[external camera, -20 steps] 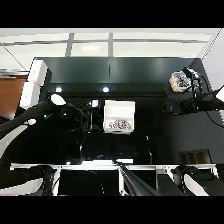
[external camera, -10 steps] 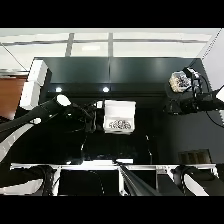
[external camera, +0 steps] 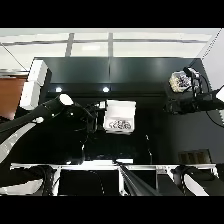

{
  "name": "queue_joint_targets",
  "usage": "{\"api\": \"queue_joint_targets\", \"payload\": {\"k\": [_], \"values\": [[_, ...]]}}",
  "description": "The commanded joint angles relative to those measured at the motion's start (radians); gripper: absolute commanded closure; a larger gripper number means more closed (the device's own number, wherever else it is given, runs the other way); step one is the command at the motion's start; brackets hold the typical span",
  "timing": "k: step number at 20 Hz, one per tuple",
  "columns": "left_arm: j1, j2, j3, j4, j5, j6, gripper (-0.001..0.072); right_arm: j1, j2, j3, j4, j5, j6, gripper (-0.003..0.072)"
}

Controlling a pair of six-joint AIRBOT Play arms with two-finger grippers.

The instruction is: Fold the box and place the chain.

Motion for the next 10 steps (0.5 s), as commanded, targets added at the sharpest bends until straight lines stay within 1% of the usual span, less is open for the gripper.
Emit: {"api": "queue_joint_targets", "payload": {"k": [1, 2, 3, 4, 5, 6, 8, 10], "values": [[-0.033, -0.001, 0.002, 0.009, 0.008, 0.013, 0.0018, 0.021, -0.001, -0.023, 0.001, -0.033, -0.003, 0.0423], [-0.034, -0.001, 0.002, 0.008, 0.007, 0.010, 0.0099, 0.039, -0.001, -0.040, 0.001, -0.074, -0.003, 0.0422], [-0.033, -0.001, 0.002, 0.009, 0.007, 0.010, 0.0245, 0.058, -0.001, -0.058, 0.001, -0.132, -0.002, 0.0421], [-0.033, -0.001, 0.002, 0.014, 0.009, 0.010, 0.0267, 0.085, -0.003, -0.074, 0.001, -0.205, 0.000, 0.0389], [-0.033, -0.001, 0.002, 0.021, 0.011, 0.010, 0.0267, 0.114, -0.011, -0.079, 0.005, -0.267, 0.010, 0.0073], [-0.033, -0.001, 0.002, 0.024, 0.011, 0.010, 0.0267, 0.148, -0.029, -0.079, 0.013, -0.328, 0.010, -0.0020], [-0.033, -0.001, 0.002, 0.024, 0.012, 0.010, 0.0267, 0.198, -0.092, -0.071, 0.077, -0.444, 0.010, -0.0020], [-0.033, -0.001, 0.002, 0.024, 0.012, 0.010, 0.0267, 0.213, -0.199, -0.019, 0.174, -0.475, -0.008, -0.0014]]}}
